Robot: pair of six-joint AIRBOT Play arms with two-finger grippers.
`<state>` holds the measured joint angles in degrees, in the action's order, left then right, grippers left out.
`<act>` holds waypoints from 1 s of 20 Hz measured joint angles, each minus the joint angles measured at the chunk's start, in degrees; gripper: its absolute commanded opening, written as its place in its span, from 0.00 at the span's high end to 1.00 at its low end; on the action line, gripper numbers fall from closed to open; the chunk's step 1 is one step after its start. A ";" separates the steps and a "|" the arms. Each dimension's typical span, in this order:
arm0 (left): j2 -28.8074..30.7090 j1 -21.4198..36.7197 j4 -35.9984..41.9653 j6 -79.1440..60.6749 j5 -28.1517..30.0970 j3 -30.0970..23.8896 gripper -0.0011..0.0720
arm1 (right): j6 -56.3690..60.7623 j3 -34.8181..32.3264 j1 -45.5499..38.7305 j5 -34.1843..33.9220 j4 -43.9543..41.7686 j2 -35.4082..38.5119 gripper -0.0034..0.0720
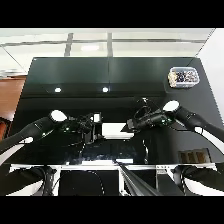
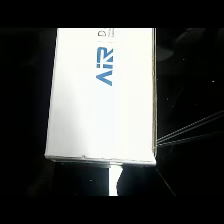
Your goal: Fold the box and place the chain.
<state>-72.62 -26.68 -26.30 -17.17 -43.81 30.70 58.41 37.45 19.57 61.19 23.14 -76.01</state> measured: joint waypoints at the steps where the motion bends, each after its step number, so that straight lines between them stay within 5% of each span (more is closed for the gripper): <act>1: 0.00 0.00 0.00 0.02 0.00 0.00 0.51 | 0.17 -0.02 0.07 -0.26 0.52 -0.17 0.93; 7: 0.00 0.00 0.09 0.20 0.00 0.00 0.50 | 0.11 4.44 -0.48 1.81 5.29 1.38 0.93; 8: 0.13 0.00 -0.04 0.20 0.09 0.00 0.42 | 0.09 6.36 -1.31 4.22 5.03 2.69 0.93; 10: 1.09 0.31 -1.46 0.24 0.22 0.07 0.01 | -0.02 9.42 -3.87 9.73 5.57 6.05 0.93; 15: 7.48 1.64 -7.28 8.48 -0.79 1.11 0.01 | 0.74 12.09 -14.49 19.43 14.25 17.94 0.93; 20: 11.15 -0.63 -11.82 18.25 -4.90 6.32 0.01 | 2.12 9.49 -21.92 20.72 20.96 24.48 0.93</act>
